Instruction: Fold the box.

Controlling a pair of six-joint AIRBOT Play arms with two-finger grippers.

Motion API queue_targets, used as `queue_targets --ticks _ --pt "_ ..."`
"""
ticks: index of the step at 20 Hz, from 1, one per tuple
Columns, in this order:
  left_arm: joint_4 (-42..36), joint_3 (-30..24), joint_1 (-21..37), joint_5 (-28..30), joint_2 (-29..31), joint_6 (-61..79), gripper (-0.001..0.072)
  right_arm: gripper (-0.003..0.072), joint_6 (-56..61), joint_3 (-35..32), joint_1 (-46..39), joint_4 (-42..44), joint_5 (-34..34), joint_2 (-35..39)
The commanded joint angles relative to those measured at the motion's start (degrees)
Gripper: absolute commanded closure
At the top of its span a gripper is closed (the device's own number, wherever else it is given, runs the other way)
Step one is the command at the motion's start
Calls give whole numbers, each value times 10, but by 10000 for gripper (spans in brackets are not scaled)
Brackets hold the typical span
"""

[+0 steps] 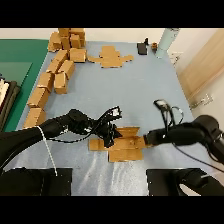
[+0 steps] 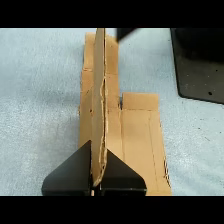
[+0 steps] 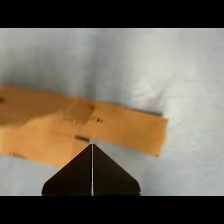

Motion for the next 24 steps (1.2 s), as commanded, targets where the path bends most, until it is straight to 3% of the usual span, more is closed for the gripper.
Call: queue_targets --ticks 1,7,12,14,15,24 --pt "0 0 0 0 0 0 699 684 -13 -42 133 -28 -2 33" --pt "0 0 0 0 0 0 699 685 -54 -97 373 -150 70 32" --pt "0 0 0 0 0 0 700 670 -51 -100 463 -227 82 18" --pt "0 0 0 0 0 0 700 311 -52 -100 465 -227 94 6" --pt "0 0 0 0 0 0 699 242 -52 -100 465 -226 98 -4" --pt "0 0 0 0 0 0 699 246 -31 -100 465 -296 116 -120"
